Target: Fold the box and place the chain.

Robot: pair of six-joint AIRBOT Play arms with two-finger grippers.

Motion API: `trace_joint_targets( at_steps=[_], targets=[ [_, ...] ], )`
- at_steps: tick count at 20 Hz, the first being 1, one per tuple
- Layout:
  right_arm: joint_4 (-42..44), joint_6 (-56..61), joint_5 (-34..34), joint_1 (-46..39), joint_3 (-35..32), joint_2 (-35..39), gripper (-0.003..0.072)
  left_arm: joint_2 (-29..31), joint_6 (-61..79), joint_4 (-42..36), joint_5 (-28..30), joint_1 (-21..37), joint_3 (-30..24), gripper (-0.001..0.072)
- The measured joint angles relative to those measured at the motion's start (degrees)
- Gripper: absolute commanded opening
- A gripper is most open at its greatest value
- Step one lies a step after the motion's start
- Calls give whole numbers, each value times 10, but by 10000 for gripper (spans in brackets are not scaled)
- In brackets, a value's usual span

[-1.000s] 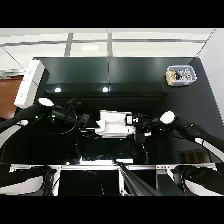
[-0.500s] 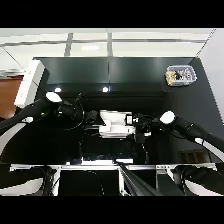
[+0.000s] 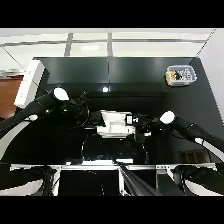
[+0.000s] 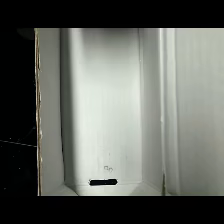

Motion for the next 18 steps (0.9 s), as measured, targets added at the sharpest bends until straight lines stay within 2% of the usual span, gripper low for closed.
trace_joint_targets(
  at_steps=[10,11,12,13,18],
  targets=[
    [0,0,0,0,0,0,164,0,-151,155,34,-101,49,496],
    [0,0,0,0,0,0,164,0,-158,164,35,-106,51,481],
    [0,0,0,0,0,0,164,0,-164,170,35,-110,53,391],
    [0,0,0,0,0,0,164,0,-166,176,36,-114,54,339],
    [0,-1,0,0,0,0,164,0,-178,192,37,-130,57,339]
  ],
)
